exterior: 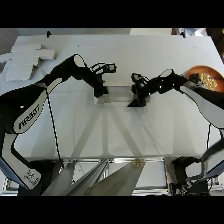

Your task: Fold the box and place the chain.

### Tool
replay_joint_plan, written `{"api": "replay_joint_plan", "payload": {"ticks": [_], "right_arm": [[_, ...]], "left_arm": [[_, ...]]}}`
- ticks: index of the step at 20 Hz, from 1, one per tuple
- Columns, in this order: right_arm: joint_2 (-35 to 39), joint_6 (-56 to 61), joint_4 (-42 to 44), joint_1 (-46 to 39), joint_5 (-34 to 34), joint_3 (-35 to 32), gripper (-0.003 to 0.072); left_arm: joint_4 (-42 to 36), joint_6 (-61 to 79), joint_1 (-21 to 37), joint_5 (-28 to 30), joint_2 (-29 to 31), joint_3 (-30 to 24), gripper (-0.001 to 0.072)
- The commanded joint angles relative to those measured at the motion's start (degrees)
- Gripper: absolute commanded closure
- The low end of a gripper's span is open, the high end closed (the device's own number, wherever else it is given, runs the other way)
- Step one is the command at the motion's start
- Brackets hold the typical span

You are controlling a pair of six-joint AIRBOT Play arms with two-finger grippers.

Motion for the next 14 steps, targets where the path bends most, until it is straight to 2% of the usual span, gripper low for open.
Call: {"api": "replay_joint_plan", "payload": {"ticks": [1,6,7,9,14], "right_arm": [[-0.04,0.04,0.22,0.0,0.09,-0.02,-0.0002],[-0.04,0.02,0.26,0.02,0.09,-0.02,0.0],[-0.04,0.02,0.26,0.0,0.09,-0.02,0.0013],[-0.04,0.02,0.22,0.0,0.09,-0.02,0.0146],[-0.04,0.04,0.24,0.0,0.11,-0.02,0.0164]], "left_arm": [[0.02,0.0,0.07,0.02,0.02,0.0,0.0693],[0.02,0.0,0.07,0.02,0.02,0.0,0.0693],[0.02,0.0,0.07,0.02,0.02,0.02,0.0693],[0.02,0.0,0.07,0.02,0.02,0.02,0.0693],[0.02,0.0,0.07,0.02,0.02,0.0,0.0693]]}}
